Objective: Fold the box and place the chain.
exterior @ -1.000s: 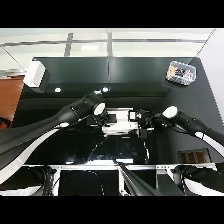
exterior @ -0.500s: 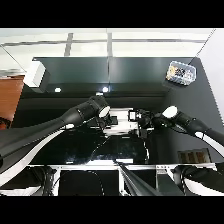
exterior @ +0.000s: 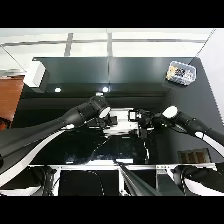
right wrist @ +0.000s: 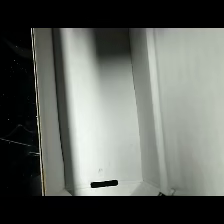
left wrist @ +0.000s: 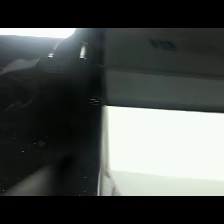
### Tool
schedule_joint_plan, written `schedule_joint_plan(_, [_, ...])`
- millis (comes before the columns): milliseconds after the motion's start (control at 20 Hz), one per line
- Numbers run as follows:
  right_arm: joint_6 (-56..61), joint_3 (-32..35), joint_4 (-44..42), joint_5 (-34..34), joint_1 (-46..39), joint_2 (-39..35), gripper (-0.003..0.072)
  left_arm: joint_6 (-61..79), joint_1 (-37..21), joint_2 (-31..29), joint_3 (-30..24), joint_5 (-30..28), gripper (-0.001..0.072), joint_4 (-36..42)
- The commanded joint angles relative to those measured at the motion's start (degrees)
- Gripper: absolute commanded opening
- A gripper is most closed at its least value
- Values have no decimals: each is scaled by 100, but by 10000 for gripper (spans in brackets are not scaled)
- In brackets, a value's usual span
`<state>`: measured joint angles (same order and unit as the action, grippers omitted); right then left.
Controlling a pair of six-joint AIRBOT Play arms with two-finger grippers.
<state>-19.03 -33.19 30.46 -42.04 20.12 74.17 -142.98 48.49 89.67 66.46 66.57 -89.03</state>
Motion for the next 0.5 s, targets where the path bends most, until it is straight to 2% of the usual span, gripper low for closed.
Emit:
schedule_joint_plan(0, [-4, -2, 2, -4, 0, 2, 158, 22, -15, -2, 4, 0, 432, -9])
schedule_joint_plan(100, [-4, -2, 2, -4, 0, 2, 158, 22, -28, -2, 4, -2, 414, -28])
schedule_joint_plan(150, [-4, -2, 2, -4, 0, 2, 158, 22, -28, -2, 4, -11, 336, -48])
schedule_joint_plan(200, [-4, -2, 2, -7, 0, 2, 158, 26, -28, -2, 4, -15, 117, -61])
schedule_joint_plan(250, [-7, -2, 2, -9, 0, 2, 158, 35, -28, 0, 4, -26, 24, -79])
schedule_joint_plan(350, [-4, -2, 0, -9, 0, 2, 160, 35, -31, 0, 4, -28, 24, -83])
schedule_joint_plan(400, [72, -2, 2, 2, 0, 2, 326, 48, -33, 0, 4, -26, 24, -96])
schedule_joint_plan(450, [216, -4, 4, 4, -2, -11, 624, 114, -35, 0, 4, -28, 24, -96])
